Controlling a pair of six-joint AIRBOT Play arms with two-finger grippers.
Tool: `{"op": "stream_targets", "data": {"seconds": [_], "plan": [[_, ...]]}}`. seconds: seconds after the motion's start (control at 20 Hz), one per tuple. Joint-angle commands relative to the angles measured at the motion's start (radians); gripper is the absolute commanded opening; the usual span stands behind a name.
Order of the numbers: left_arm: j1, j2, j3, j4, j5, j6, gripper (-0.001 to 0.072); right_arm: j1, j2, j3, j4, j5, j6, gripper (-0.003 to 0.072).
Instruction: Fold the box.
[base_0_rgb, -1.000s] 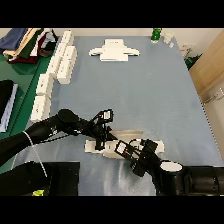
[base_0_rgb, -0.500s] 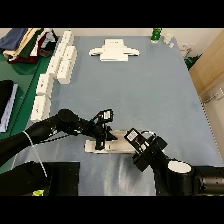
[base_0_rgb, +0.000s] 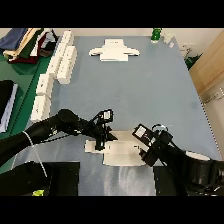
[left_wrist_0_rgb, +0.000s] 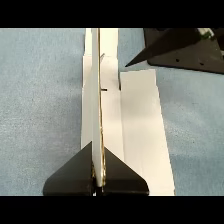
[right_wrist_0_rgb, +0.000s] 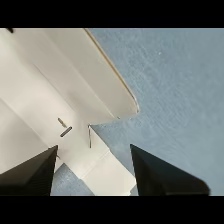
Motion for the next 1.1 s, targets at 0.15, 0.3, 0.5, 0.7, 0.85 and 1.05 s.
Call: {"op": "stream_targets", "data": {"seconds": [0.15, 0.3, 0.5, 0.7, 0.85, 1.05], "plan": [[0.000, -0.001, 0.001, 0.000, 0.000, 0.000, 0.0014, -0.072, 0.090, -0.082, 0.529, 0.095, -0.476, 0.0720], [0.000, -0.001, 0.001, 0.000, 0.000, 0.000, 0.0014, -0.016, 0.055, -0.126, 0.537, 0.149, -0.455, 0.0719], [0.000, -0.001, 0.001, 0.000, 0.001, 0.000, 0.0015, -0.016, -0.020, -0.123, 0.343, 0.240, -0.451, 0.0719], [0.000, -0.001, 0.001, 0.000, 0.001, 0.000, 0.0014, -0.016, -0.121, -0.122, 0.298, 0.291, -0.452, 0.0719], [0.000, -0.001, 0.001, 0.000, 0.001, 0.000, 0.0014, -0.016, -0.122, -0.095, 0.293, 0.291, -0.451, 0.0719], [0.000, -0.001, 0.001, 0.000, 0.001, 0.000, 0.0014, -0.016, -0.114, -0.051, 0.254, 0.239, -0.450, 0.0719]]}}
